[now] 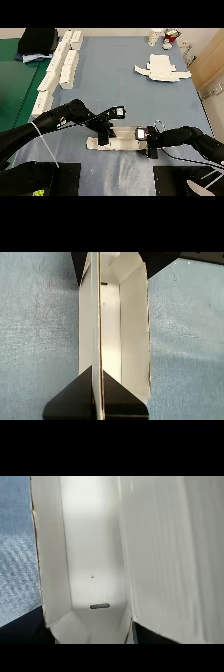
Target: Fold the box.
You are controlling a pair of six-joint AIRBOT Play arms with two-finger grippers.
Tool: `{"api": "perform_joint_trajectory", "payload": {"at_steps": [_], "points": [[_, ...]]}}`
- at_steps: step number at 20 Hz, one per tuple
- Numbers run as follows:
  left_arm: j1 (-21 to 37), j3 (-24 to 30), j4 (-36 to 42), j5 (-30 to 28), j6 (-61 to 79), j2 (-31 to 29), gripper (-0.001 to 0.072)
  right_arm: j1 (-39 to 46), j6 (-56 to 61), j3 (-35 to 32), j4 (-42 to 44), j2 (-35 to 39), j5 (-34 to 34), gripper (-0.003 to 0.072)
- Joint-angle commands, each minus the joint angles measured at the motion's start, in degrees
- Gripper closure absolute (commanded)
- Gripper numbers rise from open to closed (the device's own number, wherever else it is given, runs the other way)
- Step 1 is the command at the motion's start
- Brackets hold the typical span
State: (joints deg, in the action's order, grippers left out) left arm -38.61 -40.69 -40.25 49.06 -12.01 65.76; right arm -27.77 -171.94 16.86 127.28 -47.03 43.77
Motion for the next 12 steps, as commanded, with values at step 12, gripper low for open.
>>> {"api": "perform_joint_trajectory", "payload": {"at_steps": [12], "points": [[0.0,0.0,0.0,0.0,0.0,0.0,0.0694,0.0,0.0,-0.4,-0.4,-1.9,-1.1,0.0171]]}}
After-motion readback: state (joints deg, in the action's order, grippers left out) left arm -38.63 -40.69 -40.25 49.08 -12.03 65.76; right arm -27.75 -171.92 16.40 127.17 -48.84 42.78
